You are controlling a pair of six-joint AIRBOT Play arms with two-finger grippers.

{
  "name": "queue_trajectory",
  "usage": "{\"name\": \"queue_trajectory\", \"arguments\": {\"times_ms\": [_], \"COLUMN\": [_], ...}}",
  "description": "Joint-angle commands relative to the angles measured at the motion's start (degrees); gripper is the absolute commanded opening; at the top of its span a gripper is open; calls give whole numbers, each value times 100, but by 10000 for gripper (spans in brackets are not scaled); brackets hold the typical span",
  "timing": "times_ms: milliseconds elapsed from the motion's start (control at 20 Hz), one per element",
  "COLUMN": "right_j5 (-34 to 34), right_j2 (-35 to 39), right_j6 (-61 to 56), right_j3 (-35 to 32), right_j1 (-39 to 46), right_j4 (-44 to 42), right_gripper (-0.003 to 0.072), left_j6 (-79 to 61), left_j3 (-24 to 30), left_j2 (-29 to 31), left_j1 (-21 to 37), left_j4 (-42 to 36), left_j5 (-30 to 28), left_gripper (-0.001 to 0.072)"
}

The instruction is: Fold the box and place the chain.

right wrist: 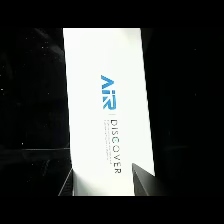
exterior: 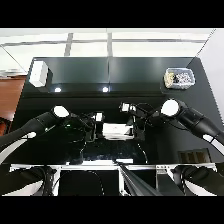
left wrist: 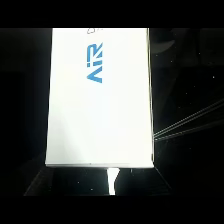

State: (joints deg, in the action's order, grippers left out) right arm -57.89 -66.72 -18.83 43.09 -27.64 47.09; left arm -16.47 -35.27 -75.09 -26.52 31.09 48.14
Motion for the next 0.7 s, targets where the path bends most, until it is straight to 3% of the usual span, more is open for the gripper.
{"name": "queue_trajectory", "arguments": {"times_ms": [0, 650], "right_j5": [-37, 7], "right_j2": [2, 175], "right_j6": [-2, -11], "right_j3": [-2, -166], "right_j1": [0, 15], "right_j4": [13, 0], "right_gripper": [403, 404], "left_j6": [0, 0], "left_j3": [-2, -2], "left_j2": [0, 0], "left_j1": [-2, -2], "left_j4": [0, 2], "left_j5": [4, 4], "left_gripper": [392, 392]}}
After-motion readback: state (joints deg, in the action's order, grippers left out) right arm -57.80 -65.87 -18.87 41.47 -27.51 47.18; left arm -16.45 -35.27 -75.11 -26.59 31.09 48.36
